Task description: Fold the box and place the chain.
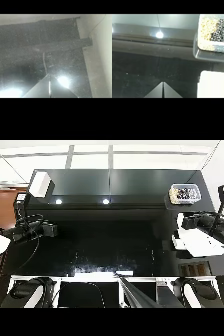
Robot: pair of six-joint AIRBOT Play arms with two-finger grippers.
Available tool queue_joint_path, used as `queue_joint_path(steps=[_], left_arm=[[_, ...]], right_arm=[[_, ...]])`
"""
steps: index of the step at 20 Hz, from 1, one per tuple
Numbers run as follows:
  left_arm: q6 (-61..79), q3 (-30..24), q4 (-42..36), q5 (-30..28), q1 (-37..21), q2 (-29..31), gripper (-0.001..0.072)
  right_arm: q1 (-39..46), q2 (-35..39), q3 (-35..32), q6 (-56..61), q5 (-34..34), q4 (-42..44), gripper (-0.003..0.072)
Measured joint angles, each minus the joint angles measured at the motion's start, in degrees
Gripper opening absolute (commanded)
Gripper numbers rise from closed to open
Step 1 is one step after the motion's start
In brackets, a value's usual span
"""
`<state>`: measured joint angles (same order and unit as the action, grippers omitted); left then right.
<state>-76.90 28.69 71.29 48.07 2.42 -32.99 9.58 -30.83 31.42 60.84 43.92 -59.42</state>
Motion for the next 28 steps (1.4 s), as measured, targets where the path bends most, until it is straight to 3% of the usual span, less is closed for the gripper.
queue_joint_path(steps=[19,26,27,28], left_arm=[[0.0,0.0,0.0,-0.2,0.0,0.0,0.0026],[0.0,0.0,-0.2,-7.3,0.0,-0.5,0.0029],[0.0,0.0,-0.5,-9.0,0.0,-1.0,0.0075],[0.0,0.0,-1.3,-11.1,0.0,-1.6,0.0302]], right_arm=[[0.0,0.0,0.0,0.0,0.0,0.1,0.0018],[0.0,-0.1,0.0,0.0,-3.1,5.4,0.0019],[0.0,-0.3,0.0,0.0,-5.0,6.1,0.0019],[0.0,-0.7,0.0,0.0,-7.3,6.6,0.0018]])
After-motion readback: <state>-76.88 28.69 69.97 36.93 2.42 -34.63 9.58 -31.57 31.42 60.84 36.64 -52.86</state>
